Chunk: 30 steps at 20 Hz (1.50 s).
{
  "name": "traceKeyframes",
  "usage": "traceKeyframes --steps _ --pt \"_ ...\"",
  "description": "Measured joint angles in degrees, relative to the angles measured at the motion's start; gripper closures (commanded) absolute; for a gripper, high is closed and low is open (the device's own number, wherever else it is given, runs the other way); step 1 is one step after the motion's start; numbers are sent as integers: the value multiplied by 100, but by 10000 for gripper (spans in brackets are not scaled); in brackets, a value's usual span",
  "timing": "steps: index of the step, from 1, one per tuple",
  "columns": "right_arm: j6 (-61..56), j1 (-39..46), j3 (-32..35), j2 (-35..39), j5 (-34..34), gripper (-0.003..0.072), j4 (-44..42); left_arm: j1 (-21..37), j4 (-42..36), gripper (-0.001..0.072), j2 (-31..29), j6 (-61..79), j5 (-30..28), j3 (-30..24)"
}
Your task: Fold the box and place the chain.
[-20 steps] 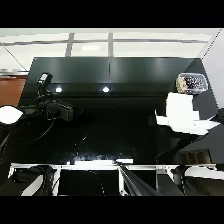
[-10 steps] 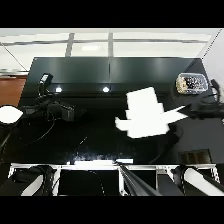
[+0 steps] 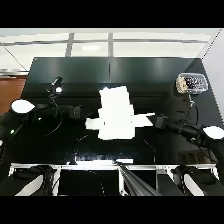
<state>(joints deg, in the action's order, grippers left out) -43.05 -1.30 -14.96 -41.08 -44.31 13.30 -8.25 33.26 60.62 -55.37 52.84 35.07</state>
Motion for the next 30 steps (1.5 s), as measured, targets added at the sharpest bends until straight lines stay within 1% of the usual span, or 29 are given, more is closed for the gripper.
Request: traceKeyframes --steps 4,9,12,14,16,17,18,19,20,21,22,24,25,27,29,30 --pt "17 -544 101 90 348 670 -140 11 -584 35 1029 402 227 385" --pt "17 -763 129 114 474 670 -179 22 -822 35 2361 769 1003 1137" --pt "13 -800 133 120 498 670 -188 22 -868 36 2929 1235 1679 1547" --pt "2 -811 133 120 503 670 -188 22 -885 110 3270 1797 2345 1847" --pt "4 -817 133 120 507 670 -181 -4 -844 113 3521 2208 2857 2105" --pt "2 -817 133 120 507 670 -151 -33 -748 211 3628 2337 2997 2218" --pt "4 -817 133 120 505 670 -111 -72 -627 418 3731 2448 3134 2332" --pt "4 -822 133 120 505 670 -76 -114 -518 514 3814 2540 3250 2428" --pt "4 -822 133 120 505 670 -33 -162 -363 636 3893 2618 3331 2514" --pt "4 -822 133 120 505 670 -7 -201 -251 680 3947 2699 3351 2577" --pt "2 -822 133 118 505 642 13 -240 -203 681 3989 2837 3449 2634" --pt "-28 -802 131 120 525 -10 63 -295 -90 682 4039 3005 3497 2712" --pt "-87 -772 107 118 522 -27 155 -310 -46 683 4046 3073 3519 2747" --pt "-264 -623 -63 118 444 -26 461 -330 -11 684 4033 3132 3532 2787" --pt "-354 -485 -435 118 184 -26 1069 -341 15 686 3945 3073 3580 2804" --pt "-391 -448 -686 118 -11 -26 1502 -348 37 686 3869 3034 3565 2796"
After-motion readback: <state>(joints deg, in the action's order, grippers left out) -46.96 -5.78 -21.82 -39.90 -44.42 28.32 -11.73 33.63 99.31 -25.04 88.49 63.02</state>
